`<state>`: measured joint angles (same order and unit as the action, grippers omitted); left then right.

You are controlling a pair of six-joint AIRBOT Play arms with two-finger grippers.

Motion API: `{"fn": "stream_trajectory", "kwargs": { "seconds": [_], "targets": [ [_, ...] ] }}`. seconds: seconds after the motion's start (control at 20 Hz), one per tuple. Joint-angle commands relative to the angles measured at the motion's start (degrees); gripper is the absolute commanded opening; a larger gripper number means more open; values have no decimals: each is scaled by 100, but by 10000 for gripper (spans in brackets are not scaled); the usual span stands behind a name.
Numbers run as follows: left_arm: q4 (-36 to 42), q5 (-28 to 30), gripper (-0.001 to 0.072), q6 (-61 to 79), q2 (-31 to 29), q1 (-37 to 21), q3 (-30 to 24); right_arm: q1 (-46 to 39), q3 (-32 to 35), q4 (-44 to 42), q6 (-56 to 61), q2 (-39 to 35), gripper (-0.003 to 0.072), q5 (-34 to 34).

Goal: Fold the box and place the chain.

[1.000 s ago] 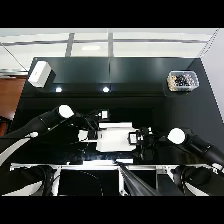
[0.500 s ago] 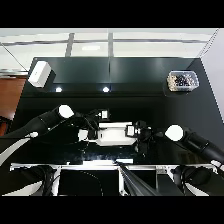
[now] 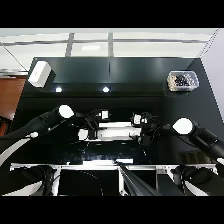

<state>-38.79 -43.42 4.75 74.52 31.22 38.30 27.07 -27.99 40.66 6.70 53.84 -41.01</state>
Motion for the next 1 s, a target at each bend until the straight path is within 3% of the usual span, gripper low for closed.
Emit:
{"fn": "stream_trajectory", "kwargs": {
  "seconds": [0.0,0.35,0.7,0.95],
  "targets": [
    [4,-9,27,4,4,22,-2,-26,-7,-17,-2,142,709,22],
    [4,142,27,0,2,22,-2,-26,151,-1130,-1480,529,708,-297],
    [4,140,28,0,2,22,-2,-28,476,-1729,-2907,938,708,-118],
    [7,140,27,0,2,22,-2,-28,448,-1749,-2656,1078,708,188]
  ]
}}
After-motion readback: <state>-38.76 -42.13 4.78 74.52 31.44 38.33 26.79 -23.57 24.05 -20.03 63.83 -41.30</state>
